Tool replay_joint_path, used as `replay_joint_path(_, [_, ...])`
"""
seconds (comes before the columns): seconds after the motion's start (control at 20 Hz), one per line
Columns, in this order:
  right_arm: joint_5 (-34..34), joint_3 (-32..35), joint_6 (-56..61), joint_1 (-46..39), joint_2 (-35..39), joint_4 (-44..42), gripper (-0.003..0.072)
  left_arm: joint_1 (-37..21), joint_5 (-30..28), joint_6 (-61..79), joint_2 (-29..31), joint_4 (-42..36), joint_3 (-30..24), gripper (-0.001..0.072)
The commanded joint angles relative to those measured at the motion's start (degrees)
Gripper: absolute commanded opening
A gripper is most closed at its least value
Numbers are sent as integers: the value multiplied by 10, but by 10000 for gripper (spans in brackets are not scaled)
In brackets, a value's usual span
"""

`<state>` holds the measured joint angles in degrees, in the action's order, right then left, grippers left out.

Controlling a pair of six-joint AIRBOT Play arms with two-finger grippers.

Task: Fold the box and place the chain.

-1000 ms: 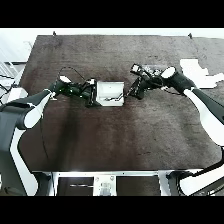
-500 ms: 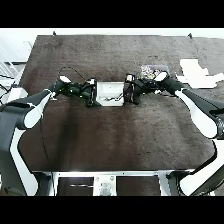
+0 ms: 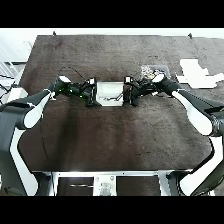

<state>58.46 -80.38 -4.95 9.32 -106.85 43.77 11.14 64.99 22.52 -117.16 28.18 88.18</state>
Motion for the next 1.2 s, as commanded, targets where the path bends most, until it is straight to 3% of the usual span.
replay_joint_path(0.0, [4,-10,30,-5,-3,13,68,0,0,0,0,0,0,362])
replay_joint_path(0.05, [18,-21,50,-10,0,26,9,0,1,0,0,0,0,362])
replay_joint_path(0.3, [100,-47,98,-18,61,36,8,0,1,0,0,0,0,362])
replay_joint_path(0.7, [116,-53,164,6,192,27,7,0,1,0,0,0,0,362])
replay_joint_path(1.05, [114,-81,200,67,201,28,6,1,1,0,0,0,0,362])
replay_joint_path(1.15, [85,-88,199,78,201,31,6,0,1,0,0,0,0,362])
